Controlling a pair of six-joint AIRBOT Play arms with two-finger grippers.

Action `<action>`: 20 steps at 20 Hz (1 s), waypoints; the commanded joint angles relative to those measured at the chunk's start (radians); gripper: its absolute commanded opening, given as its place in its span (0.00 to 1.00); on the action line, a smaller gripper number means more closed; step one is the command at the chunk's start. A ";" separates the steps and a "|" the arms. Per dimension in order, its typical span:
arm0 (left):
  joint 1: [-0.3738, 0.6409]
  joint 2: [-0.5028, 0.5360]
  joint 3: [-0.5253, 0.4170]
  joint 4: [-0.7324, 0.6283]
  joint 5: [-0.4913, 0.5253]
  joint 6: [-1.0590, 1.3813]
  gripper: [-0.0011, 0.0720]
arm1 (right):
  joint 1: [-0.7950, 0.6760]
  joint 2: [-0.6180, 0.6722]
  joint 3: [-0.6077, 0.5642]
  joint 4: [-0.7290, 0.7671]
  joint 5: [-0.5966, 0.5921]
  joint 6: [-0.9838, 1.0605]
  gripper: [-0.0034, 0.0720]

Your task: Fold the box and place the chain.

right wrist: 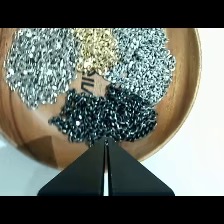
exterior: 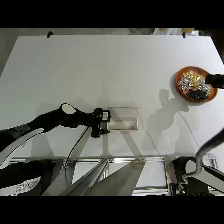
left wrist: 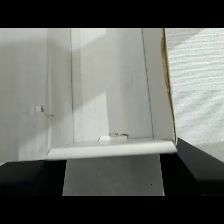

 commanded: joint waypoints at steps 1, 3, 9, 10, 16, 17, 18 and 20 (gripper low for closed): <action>0.000 0.000 0.000 0.000 0.000 0.000 0.46 | 0.000 -0.037 0.000 0.011 0.071 -0.169 0.14; 0.000 0.000 0.000 0.000 0.000 0.000 0.46 | 0.000 -0.096 0.000 0.011 0.096 -0.214 0.16; 0.000 0.000 0.000 0.000 0.000 0.000 0.46 | 0.000 -0.225 0.000 0.002 0.061 -0.214 0.56; 0.000 0.000 0.000 0.000 0.000 0.000 0.46 | 0.000 -0.231 0.000 0.002 0.047 -0.213 0.54; 0.000 0.000 0.000 0.000 0.000 0.000 0.46 | 0.000 -0.235 0.000 -0.031 0.006 -0.166 0.37; 0.000 0.000 0.000 0.000 0.000 0.000 0.46 | -0.001 -0.235 0.000 -0.053 0.006 -0.143 0.37; 0.000 0.000 0.000 0.000 0.000 0.000 0.46 | -0.001 -0.235 0.000 -0.071 0.006 -0.133 0.37; 0.000 0.000 0.000 0.000 0.000 0.000 0.46 | 0.000 -0.235 0.000 -0.076 0.003 -0.133 0.37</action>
